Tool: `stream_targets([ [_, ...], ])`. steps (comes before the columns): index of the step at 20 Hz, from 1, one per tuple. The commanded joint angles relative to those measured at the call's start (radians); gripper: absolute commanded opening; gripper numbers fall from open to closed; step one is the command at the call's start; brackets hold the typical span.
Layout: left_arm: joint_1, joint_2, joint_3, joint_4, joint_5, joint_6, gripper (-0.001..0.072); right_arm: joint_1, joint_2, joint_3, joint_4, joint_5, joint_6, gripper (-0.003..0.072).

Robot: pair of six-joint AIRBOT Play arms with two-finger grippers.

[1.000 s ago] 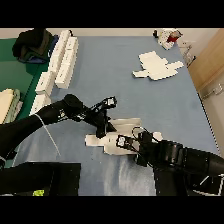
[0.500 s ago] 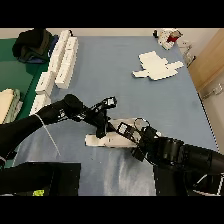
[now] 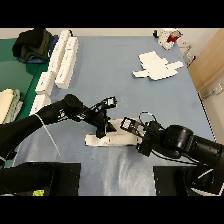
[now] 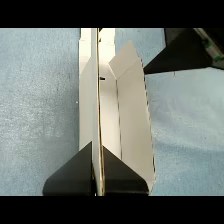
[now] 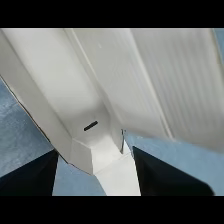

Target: Fold the box.

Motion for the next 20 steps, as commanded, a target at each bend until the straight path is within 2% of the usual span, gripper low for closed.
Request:
stream_targets([
  [1, -0.001, 0.0, 0.0, 0.0, 0.0, 0.0, 0.0013, -0.133, 0.012, -0.001, 0.169, 0.029, -0.308, 0.072],
  [6, -0.001, 0.0, 0.0, 0.0, 0.0, 0.0, 0.0013, -0.377, 0.011, -0.055, 0.569, 0.079, -0.863, 0.072],
  [8, -0.001, 0.0, 0.0, 0.0, 0.0, 0.0, 0.0013, -0.449, 0.01, -0.063, 0.643, 0.076, -0.99, 0.072],
  [14, -0.001, 0.0, 0.0, 0.0, 0.0, 0.0, 0.0013, -0.517, -0.057, -0.064, 0.732, 0.082, -1.213, 0.072],
  [17, -0.001, 0.0, 0.0, 0.0, 0.0, 0.0, 0.0013, -0.526, -0.103, -0.064, 0.748, 0.08, -1.217, 0.072],
  [20, -0.001, 0.0, 0.0, 0.0, 0.0, 0.0, 0.0012, -0.527, -0.094, -0.063, 0.724, 0.07, -1.178, 0.072],
])
